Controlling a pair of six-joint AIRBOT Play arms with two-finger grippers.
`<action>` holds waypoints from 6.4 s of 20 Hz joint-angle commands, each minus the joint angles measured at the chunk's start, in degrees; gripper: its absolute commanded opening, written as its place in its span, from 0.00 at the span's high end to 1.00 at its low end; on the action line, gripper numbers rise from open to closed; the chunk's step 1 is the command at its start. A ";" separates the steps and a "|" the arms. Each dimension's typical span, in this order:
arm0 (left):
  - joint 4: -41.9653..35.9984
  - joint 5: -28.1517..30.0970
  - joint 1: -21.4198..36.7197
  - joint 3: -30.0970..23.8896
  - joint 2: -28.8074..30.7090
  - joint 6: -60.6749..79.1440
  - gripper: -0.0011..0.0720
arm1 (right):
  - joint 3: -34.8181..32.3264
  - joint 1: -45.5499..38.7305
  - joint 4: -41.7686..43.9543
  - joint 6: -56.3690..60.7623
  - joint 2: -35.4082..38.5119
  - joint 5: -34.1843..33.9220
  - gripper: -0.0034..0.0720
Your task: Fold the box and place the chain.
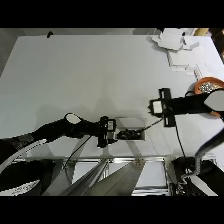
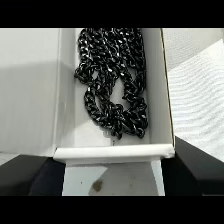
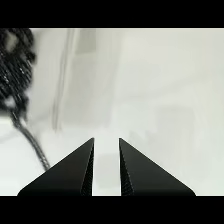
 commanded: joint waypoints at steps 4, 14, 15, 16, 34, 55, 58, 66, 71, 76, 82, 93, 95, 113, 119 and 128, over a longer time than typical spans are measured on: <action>0.02 0.02 0.00 0.02 0.02 0.00 0.61 | 0.33 -15.87 -6.32 -0.20 -6.88 0.39 0.72; 0.02 0.00 0.00 0.02 0.02 0.00 0.61 | -8.35 -15.87 -11.28 -8.85 -16.72 -7.13 0.71; 0.02 0.02 0.00 0.02 0.02 0.00 0.61 | -9.27 -15.85 -11.34 -9.38 -17.16 -8.22 0.71; 0.02 0.00 0.00 0.02 0.02 0.00 0.61 | -10.03 -15.85 -11.28 -10.16 -17.59 -9.16 0.71; 0.02 0.02 0.02 0.02 0.02 0.00 0.61 | -10.51 -7.91 -8.09 -3.32 -3.76 3.15 0.93; 0.02 0.02 0.00 0.02 0.02 0.00 0.61 | -9.92 23.71 14.97 4.31 -4.52 -14.10 0.71; 0.02 0.02 0.00 0.02 0.02 0.00 0.61 | -8.31 22.73 -0.52 4.61 0.59 -13.25 0.71; 0.02 0.02 0.00 0.02 0.02 0.00 0.61 | -7.89 -1.81 -10.58 5.35 4.79 -7.26 0.71; 0.02 0.00 0.00 0.02 0.02 0.00 0.61 | -8.59 -14.86 -11.32 3.10 -3.56 -6.80 0.71; 0.02 0.00 0.00 0.02 0.02 0.00 0.61 | -9.62 -15.87 -11.50 -4.59 -12.55 -7.15 0.72; 0.02 0.02 0.00 0.02 0.02 0.00 0.61 | -9.66 -15.87 -11.69 -7.06 -18.51 -9.38 0.72; 0.02 0.00 0.00 0.02 0.02 0.00 0.61 | -9.66 -13.79 -10.54 -5.75 -12.94 0.11 0.93; 0.02 0.00 0.00 0.02 0.02 0.00 0.61 | -9.66 -11.74 -6.16 -5.57 -8.35 1.68 0.93; 0.02 0.00 0.00 0.02 0.02 0.00 0.61 | -11.45 20.26 16.79 -4.66 6.43 -6.80 0.93; 0.02 0.00 0.00 0.02 0.02 0.00 0.61 | -11.37 20.20 12.63 -3.58 2.25 -10.47 0.79; 0.02 0.02 0.00 0.02 0.02 0.00 0.61 | -6.25 1.01 -12.46 0.70 7.78 2.89 0.80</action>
